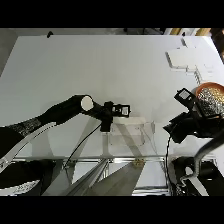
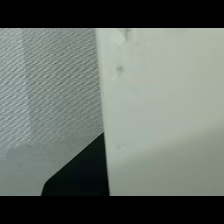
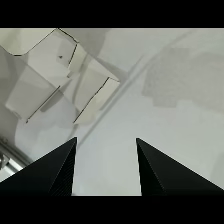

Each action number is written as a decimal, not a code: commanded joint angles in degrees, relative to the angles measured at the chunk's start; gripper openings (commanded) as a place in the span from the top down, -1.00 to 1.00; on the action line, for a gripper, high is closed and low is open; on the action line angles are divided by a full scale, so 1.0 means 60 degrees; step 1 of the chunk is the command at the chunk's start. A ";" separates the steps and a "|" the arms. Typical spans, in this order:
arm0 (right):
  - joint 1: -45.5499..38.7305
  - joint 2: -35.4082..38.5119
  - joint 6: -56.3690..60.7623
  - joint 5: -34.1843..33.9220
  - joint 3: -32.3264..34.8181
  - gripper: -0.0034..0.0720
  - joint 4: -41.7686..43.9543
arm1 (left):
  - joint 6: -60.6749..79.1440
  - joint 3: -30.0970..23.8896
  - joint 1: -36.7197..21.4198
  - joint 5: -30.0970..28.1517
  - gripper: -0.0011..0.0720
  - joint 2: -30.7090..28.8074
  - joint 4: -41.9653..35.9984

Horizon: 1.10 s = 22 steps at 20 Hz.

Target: Fold the box and place the chain.

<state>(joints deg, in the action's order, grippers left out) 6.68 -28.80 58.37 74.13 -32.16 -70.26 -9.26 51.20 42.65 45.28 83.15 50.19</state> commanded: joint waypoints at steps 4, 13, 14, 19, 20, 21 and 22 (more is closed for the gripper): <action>0.0007 -0.0007 0.0004 0.0004 0.0004 -0.10 0.0007 | 0.0000 0.0007 -0.0007 -0.0004 0.94 0.0000 0.0000; 0.0007 -0.0007 -0.0069 -0.0004 0.0004 -0.10 0.0004 | 0.0000 0.0007 -0.0007 -0.0004 0.94 0.0000 -0.0004; 0.0007 -0.0007 -0.0069 -0.0004 0.0004 -0.10 0.0004 | 0.0000 0.0007 -0.0007 -0.0004 0.94 0.0000 -0.0004; 0.0007 -0.0007 -0.0284 0.0000 0.0004 -0.10 0.0044 | -0.0004 0.0007 -0.0007 -0.0004 0.94 0.0000 -0.0007; 0.0007 -0.0007 -0.0280 0.0000 0.0004 -0.10 0.0044 | -0.0004 0.0007 -0.0007 0.0000 0.94 -0.0004 -0.0011; 0.0007 -0.0007 -0.0280 0.0000 0.0004 -0.10 0.0047 | 0.0000 0.0007 -0.0007 -0.0004 0.94 -0.0004 -0.0047; 0.0007 -0.0007 -0.0284 0.0000 0.0004 -0.10 0.0069 | 0.0000 0.0007 -0.0007 0.0000 0.94 -0.0004 -0.0055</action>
<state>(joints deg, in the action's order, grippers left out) 6.68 -28.80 57.01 74.11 -32.16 -70.04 -9.26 51.18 42.65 45.25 83.15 50.15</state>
